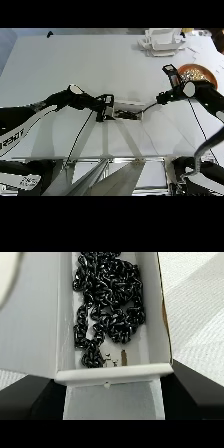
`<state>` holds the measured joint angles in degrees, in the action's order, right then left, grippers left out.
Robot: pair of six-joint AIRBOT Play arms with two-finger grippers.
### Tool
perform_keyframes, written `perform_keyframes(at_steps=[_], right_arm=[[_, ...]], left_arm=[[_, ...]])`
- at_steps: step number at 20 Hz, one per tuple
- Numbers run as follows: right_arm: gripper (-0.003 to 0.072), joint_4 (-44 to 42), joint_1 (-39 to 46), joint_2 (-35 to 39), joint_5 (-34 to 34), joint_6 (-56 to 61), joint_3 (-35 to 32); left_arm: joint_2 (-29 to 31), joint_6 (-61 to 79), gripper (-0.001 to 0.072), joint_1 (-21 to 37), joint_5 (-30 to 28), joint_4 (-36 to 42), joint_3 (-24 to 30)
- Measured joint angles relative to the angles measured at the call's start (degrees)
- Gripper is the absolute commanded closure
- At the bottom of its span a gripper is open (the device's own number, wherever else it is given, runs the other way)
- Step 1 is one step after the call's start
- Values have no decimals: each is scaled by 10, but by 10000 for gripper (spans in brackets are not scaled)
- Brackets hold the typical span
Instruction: Fold the box and place the chain.
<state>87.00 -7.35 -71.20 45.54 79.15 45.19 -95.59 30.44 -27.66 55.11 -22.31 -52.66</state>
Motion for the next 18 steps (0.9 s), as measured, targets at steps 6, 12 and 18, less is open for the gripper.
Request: perform_keyframes(at_steps=[6,12,18], right_arm=[[282,24,0,-48,-24,37,-2],[668,20,0,-72,-20,47,-2],[671,43,1,-39,0,38,-3]], left_arm=[[0,0,629,0,0,0,0],[0,0,629,0,0,0,0],[0,0,629,0,0,0,0]])
